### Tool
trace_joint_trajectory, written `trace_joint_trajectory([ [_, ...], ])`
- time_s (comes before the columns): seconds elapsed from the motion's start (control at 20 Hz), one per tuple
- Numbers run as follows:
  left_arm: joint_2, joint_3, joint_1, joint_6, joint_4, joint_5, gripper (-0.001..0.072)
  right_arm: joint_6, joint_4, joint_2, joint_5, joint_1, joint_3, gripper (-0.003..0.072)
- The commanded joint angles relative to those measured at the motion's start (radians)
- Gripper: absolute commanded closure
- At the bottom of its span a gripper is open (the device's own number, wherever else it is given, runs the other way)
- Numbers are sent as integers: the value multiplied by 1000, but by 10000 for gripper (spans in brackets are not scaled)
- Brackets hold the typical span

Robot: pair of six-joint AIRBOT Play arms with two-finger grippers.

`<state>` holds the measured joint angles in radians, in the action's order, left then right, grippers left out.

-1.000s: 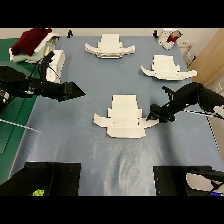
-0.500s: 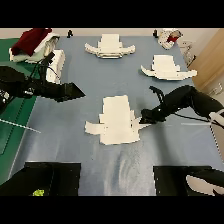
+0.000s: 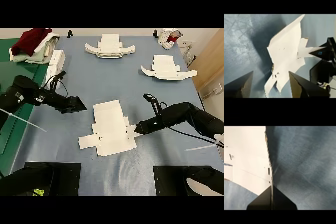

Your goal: Fold the box.

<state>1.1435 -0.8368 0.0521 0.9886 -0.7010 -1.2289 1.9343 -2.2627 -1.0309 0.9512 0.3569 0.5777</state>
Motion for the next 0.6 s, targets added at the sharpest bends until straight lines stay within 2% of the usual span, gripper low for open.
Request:
trace_joint_trajectory([
  [0.0,110,16,-38,-52,35,-1,18,7,-5,17,-27,13,-12,680],
  [0.25,294,10,-132,-196,220,51,18,7,-5,17,-27,13,-12,680],
  [0.4,389,-24,-138,-298,359,4,18,8,-4,17,-27,13,-12,680],
  [0.5,451,-61,-145,-312,364,-55,19,7,-4,17,-27,13,-12,680],
  [0.55,478,-79,-147,-319,365,-95,46,8,-4,17,-27,13,-12,680],
])
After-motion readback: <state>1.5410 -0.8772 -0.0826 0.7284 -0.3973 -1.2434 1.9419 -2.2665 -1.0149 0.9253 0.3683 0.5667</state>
